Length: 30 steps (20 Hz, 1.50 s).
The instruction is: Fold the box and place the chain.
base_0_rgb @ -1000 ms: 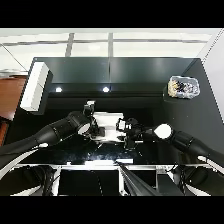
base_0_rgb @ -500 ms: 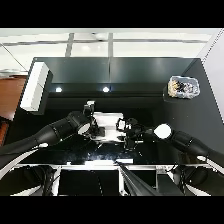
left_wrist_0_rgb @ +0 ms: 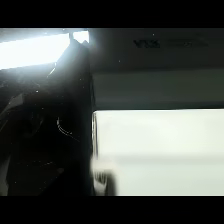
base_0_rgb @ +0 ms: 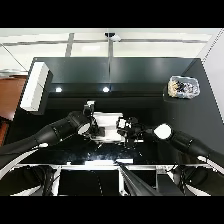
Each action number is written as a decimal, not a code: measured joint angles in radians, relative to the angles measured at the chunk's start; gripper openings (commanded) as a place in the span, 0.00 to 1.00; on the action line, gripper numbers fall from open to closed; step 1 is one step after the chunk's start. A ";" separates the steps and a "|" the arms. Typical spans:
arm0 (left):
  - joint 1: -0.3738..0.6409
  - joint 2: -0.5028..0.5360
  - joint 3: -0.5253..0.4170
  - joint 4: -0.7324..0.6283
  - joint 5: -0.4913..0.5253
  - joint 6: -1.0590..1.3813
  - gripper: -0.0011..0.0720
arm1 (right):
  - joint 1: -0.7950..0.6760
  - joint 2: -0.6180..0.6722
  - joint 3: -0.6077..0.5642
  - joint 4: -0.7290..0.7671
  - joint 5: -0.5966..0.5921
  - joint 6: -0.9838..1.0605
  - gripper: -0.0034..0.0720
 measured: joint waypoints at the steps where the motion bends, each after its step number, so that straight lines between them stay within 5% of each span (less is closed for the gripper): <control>1: 0.000 0.000 0.000 0.000 0.000 0.000 0.06 | -0.003 0.011 0.000 -0.002 0.000 0.024 0.08; 7: 0.000 0.000 0.000 0.000 -0.002 0.002 0.06 | -0.163 0.142 0.000 -0.158 0.079 0.494 0.08; 17: 0.000 0.000 0.000 0.000 -0.005 0.001 0.06 | -0.671 0.263 -0.062 -0.417 0.467 1.343 0.08; 23: 0.000 0.000 0.000 0.000 -0.006 0.001 0.06 | -0.662 0.185 -0.169 -0.375 0.528 1.452 0.08; 30: 0.000 0.000 0.000 0.000 -0.006 0.000 0.06 | -0.513 0.047 -0.180 -0.146 0.436 1.329 0.08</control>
